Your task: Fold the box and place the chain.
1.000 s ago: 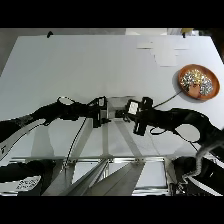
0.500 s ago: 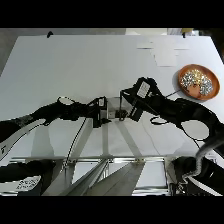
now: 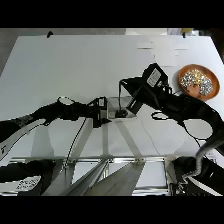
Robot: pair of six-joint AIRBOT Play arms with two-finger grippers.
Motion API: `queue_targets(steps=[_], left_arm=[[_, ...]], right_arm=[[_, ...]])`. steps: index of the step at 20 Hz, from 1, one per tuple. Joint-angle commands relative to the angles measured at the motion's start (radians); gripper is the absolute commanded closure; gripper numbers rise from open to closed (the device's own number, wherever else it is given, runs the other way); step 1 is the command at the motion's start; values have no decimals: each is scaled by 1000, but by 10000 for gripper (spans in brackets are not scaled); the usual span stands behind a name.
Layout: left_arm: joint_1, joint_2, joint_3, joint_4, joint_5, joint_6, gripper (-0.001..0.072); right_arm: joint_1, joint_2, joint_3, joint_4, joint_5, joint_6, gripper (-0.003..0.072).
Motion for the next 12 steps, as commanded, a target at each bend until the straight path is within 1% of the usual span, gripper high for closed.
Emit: queue_targets(steps=[1, 3, 7, 9, 12], left_arm=[[0, 0, 0, 0, 0, 0, 695], [0, 0, 0, 0, 0, 0, 695], [0, 0, 0, 0, 0, 0, 695], [0, 0, 0, 0, 0, 0, 695], [0, 0, 0, 0, 0, 0, 695]], right_arm=[[0, 1, 3, 0, 19, 16, 668], [0, -1, 2, -1, 87, 16, 668], [0, -41, 2, -3, 269, 12, 668], [0, -96, 2, -3, 330, 12, 668], [0, -208, 2, 0, 367, 13, 668]])
